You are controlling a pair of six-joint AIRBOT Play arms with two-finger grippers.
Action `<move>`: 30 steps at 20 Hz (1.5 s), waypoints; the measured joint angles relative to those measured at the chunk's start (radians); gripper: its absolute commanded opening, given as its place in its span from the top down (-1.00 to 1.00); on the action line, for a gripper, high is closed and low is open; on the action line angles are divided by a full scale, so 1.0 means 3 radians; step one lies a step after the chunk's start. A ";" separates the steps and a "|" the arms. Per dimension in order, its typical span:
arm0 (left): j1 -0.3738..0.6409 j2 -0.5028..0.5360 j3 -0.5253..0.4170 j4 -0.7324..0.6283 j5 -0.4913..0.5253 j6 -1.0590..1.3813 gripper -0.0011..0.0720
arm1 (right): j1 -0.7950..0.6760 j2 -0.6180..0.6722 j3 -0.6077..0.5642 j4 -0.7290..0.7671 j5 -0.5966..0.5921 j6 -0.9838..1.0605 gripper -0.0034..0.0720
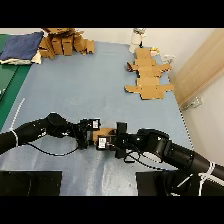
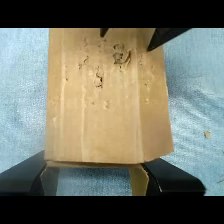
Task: Fold the box.
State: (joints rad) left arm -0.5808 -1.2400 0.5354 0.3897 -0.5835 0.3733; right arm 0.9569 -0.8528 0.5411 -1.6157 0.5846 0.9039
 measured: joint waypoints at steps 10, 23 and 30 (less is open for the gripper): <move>0.0000 0.0000 0.0000 0.0001 0.0000 0.0000 -0.16 | -0.0004 -0.0135 -0.0039 0.0031 0.0001 -0.0074 0.35; 0.0003 0.0000 0.0000 -0.0004 0.0010 -0.0008 -0.16 | -0.0003 -0.0141 -0.0009 -0.0187 -0.0024 -0.0079 0.77; 0.0003 0.0000 0.0000 0.0003 0.0000 0.0003 -0.16 | -0.0006 -0.0057 0.0084 -0.0200 -0.0062 -0.0076 0.35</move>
